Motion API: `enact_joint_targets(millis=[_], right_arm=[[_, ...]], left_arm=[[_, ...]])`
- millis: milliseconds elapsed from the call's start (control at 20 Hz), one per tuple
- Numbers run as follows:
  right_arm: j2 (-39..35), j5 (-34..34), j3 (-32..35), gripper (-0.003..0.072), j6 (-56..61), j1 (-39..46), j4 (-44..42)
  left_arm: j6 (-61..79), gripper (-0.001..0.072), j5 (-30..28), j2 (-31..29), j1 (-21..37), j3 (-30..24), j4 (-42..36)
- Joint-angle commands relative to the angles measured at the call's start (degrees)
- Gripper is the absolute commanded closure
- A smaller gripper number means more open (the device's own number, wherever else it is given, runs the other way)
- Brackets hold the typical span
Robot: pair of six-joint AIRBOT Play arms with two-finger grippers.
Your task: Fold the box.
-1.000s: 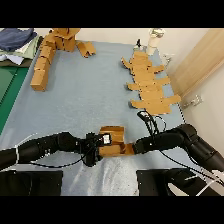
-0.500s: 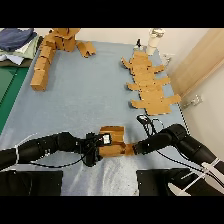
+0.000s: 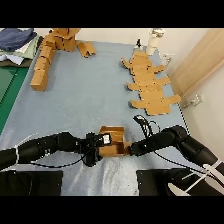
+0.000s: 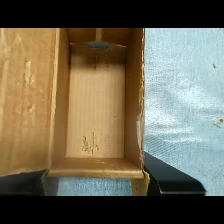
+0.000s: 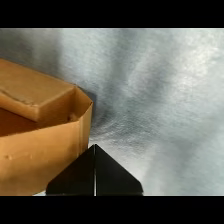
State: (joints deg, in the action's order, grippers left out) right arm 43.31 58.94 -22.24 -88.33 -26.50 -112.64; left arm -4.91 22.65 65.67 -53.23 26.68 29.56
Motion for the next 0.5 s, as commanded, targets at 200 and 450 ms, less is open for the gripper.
enact_joint_targets(millis=[200,450], right_arm=[[-5.9,-0.4,-0.5,0.0639,-0.7,0.0,-5.0],[-6.2,-0.4,-2.0,0.0451,-0.7,0.0,-5.4]], left_arm=[[0.0,0.0264,0.0,0.0,0.0,0.0,0.0],[0.0,0.0264,0.0,0.0,0.0,0.0,0.0]])
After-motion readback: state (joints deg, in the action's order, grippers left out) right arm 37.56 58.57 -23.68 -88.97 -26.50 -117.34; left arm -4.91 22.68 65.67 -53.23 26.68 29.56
